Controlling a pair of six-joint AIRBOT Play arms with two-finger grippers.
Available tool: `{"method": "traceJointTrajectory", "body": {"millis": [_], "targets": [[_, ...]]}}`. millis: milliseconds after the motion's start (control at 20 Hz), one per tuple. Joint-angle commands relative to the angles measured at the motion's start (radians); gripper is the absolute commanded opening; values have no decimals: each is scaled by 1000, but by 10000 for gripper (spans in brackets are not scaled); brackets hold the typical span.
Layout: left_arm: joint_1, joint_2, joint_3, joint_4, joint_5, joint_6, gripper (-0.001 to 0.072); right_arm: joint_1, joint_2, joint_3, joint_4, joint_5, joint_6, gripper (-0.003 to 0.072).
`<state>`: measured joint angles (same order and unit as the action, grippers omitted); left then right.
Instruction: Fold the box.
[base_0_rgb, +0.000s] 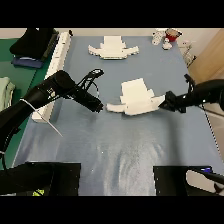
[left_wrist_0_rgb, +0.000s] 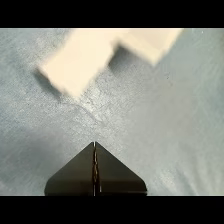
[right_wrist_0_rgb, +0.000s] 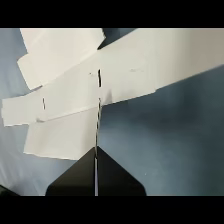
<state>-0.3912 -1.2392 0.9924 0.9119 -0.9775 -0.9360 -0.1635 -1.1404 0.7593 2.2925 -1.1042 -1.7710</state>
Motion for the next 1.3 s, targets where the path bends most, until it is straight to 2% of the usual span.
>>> {"method": "traceJointTrajectory", "body": {"millis": [0, 100, 350, 400, 500, 650, 750, 850, 1000, 1100, 1250], "targets": [[0, -1, 0, 0, -2, 0, 12, 78, 205, -233, -2, 61, 75, 2], [0, -1, 0, 0, -1, 0, 12, 84, 235, -274, -3, 59, 79, 2], [0, -1, 0, 1, 0, 0, 12, 84, 236, -277, -7, 60, 79, 11], [0, -1, 0, 0, 2, 0, 13, 82, 236, -276, -7, 60, 85, 44], [0, -1, 0, 1, 2, 0, 12, 81, 236, -272, -8, 59, 100, 516], [0, -1, 0, 0, 2, 0, 13, 76, 236, -211, -34, 47, 107, 517], [0, -1, 0, 0, 2, 0, 12, 53, 235, -131, -120, 45, 164, 517], [0, -1, 0, 0, 2, 0, 12, -13, 212, -29, -269, 21, 303, 516], [0, -1, 0, 0, 2, 0, 12, -170, 90, 122, -373, -60, 286, 515], [0, -1, 0, 0, 2, 0, 12, -261, -11, 187, -308, -91, 164, 507], [0, -1, 0, 0, 2, 0, 12, -330, -168, 223, -68, -163, -115, 507]]}}
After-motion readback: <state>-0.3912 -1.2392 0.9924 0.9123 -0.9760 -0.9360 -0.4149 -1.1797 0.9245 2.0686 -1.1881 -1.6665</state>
